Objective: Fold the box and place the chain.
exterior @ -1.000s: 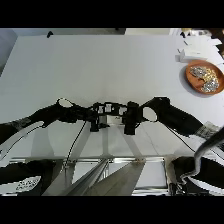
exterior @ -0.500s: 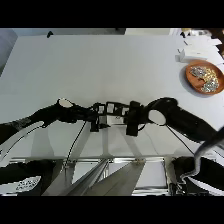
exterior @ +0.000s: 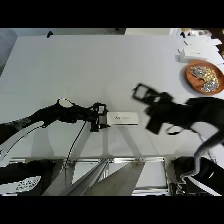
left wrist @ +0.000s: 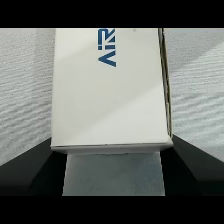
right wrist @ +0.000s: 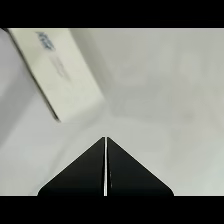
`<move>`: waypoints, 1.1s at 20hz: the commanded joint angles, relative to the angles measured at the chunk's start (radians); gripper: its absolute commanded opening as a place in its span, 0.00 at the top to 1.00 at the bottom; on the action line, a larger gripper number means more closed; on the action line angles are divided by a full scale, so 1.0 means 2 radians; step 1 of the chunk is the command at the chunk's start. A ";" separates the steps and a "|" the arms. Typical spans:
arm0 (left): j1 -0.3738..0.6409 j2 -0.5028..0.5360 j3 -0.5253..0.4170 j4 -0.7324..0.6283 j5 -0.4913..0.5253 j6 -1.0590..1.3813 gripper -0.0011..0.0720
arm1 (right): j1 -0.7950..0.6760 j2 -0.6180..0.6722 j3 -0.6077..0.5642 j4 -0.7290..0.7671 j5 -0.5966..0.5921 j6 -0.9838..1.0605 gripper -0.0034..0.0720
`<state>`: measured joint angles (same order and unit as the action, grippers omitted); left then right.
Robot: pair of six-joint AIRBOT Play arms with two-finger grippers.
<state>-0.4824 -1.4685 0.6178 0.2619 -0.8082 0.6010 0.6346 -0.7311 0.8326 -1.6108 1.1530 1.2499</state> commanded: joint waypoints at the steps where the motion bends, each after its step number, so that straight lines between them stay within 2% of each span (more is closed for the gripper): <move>1: 0.000 0.000 0.000 0.000 -0.002 0.000 0.68 | -0.128 0.060 0.000 -0.040 0.106 0.042 0.94; 4: 0.000 0.000 0.000 0.000 -0.003 0.000 0.68 | -0.288 0.064 -0.002 -0.006 0.097 0.043 0.94; 7: 0.000 0.000 0.000 -0.001 -0.018 0.000 0.68 | -0.418 0.043 -0.017 0.098 0.073 0.039 0.94; 9: 0.000 0.000 0.000 -0.002 -0.039 0.000 0.68 | -0.463 0.020 -0.032 0.148 0.074 0.039 0.94; 12: 0.001 0.001 0.000 0.000 -0.043 0.000 0.69 | -0.472 -0.011 -0.051 0.173 0.075 0.039 0.93; 13: 0.002 0.003 0.000 -0.001 -0.043 0.000 0.78 | -0.472 -0.019 -0.056 0.181 0.077 0.039 0.93; 14: 0.004 0.012 0.000 0.001 -0.044 -0.001 0.98 | -0.472 -0.025 -0.060 0.189 0.077 0.039 0.93; 16: 0.013 0.051 0.000 0.001 -0.047 -0.050 0.98 | -0.472 -0.029 -0.063 0.192 0.079 0.039 0.93; 18: 0.035 0.114 0.000 0.013 -0.047 -0.130 0.98 | -0.472 -0.029 -0.063 0.192 0.078 0.039 0.93; 22: 0.114 0.265 0.000 0.112 -0.047 -0.296 0.98 | -0.472 -0.029 -0.063 0.192 0.078 0.039 0.93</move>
